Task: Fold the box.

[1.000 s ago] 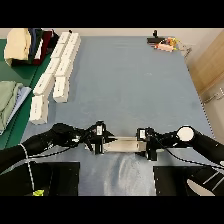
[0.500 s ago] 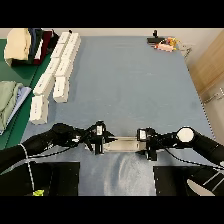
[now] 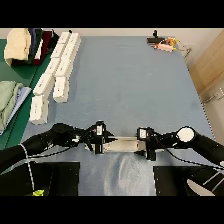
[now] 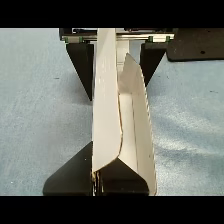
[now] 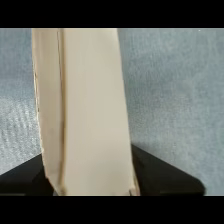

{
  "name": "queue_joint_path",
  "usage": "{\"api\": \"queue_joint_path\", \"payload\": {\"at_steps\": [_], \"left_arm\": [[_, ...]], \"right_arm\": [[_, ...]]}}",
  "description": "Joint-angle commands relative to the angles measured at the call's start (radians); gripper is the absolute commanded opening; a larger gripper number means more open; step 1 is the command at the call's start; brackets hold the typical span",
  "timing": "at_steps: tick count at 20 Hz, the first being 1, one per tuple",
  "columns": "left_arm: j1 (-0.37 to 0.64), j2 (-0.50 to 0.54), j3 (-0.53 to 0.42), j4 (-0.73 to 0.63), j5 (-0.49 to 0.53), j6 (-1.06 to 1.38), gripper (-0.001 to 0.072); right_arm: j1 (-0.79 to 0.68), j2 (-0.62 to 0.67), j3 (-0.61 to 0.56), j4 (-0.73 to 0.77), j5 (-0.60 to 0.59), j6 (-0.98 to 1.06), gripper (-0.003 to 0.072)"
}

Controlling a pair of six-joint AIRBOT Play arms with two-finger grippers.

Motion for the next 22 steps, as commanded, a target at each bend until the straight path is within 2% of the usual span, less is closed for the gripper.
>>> {"api": "queue_joint_path", "payload": {"at_steps": [1, 4, 6, 22], "left_arm": [[0.001, 0.001, 0.0, 0.0, 0.0, 0.0, 0.0013], [0.001, 0.001, 0.0, 0.0, 0.0, 0.0, 0.0013], [0.001, 0.001, 0.0, 0.0, 0.0, 0.0, 0.0013], [0.001, 0.001, 0.0, 0.0, 0.0, 0.0, 0.0013]], "right_arm": [[0.0, -0.005, -0.006, -0.013, -0.002, -0.003, 0.0643], [0.0, -0.005, -0.016, -0.013, -0.013, -0.004, 0.0634], [0.0, -0.005, -0.016, -0.012, -0.018, -0.004, 0.0507], [0.0, -0.002, -0.016, -0.013, -0.042, -0.003, 0.0507]]}}
